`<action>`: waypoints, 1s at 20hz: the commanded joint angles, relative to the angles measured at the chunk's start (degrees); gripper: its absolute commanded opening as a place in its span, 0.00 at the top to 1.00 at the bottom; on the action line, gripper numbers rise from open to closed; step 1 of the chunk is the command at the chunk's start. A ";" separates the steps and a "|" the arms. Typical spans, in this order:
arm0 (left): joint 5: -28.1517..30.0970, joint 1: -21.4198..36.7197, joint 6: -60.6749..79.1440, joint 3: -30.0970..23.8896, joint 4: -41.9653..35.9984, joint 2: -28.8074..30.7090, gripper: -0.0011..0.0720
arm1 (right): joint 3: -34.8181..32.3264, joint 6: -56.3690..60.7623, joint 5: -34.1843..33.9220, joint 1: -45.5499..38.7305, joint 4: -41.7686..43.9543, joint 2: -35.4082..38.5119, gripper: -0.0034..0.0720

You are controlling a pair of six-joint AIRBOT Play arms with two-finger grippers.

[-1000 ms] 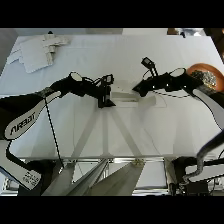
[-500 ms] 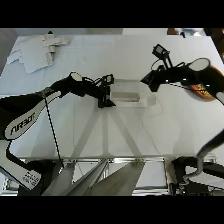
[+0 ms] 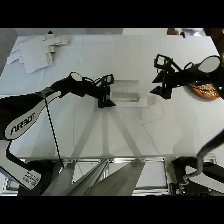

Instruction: Fold the box and place the chain.

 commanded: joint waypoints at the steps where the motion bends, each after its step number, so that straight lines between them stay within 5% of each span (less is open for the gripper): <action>1: 0.00 0.00 0.02 0.00 0.00 0.00 0.52 | -0.04 -8.81 1.66 0.24 -1.97 -0.59 0.37; 3: 0.00 0.00 0.02 0.00 0.00 0.00 0.52 | -0.20 -9.70 1.64 0.31 -1.46 -2.60 0.52; 20: 0.00 0.00 0.02 0.00 0.00 0.00 0.52 | -0.20 -14.23 -6.86 6.05 5.55 -17.66 0.55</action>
